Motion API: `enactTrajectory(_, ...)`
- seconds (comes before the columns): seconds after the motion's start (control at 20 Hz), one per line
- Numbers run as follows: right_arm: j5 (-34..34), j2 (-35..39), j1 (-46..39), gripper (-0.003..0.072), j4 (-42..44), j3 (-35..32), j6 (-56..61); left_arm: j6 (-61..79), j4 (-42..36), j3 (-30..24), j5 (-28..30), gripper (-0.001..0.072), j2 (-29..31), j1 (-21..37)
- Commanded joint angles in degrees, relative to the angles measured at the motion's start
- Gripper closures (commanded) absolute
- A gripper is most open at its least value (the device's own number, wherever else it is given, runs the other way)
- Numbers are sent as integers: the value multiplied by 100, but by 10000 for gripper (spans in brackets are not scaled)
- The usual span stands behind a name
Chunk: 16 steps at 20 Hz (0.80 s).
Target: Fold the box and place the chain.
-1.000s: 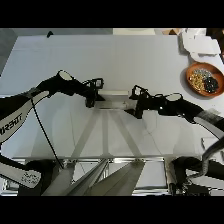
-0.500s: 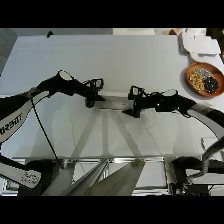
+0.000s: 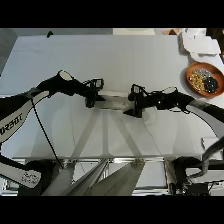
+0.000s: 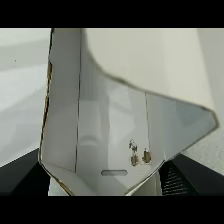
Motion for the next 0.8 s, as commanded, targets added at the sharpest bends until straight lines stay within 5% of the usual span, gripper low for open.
enactTrajectory(0.0,-7,-11,28,-7,-61,13,33,-2,0,-2,2,697,-2,-2)
enactTrajectory(0.75,-280,-22,251,-7,129,44,-63,-2,0,-2,2,697,-2,-2)
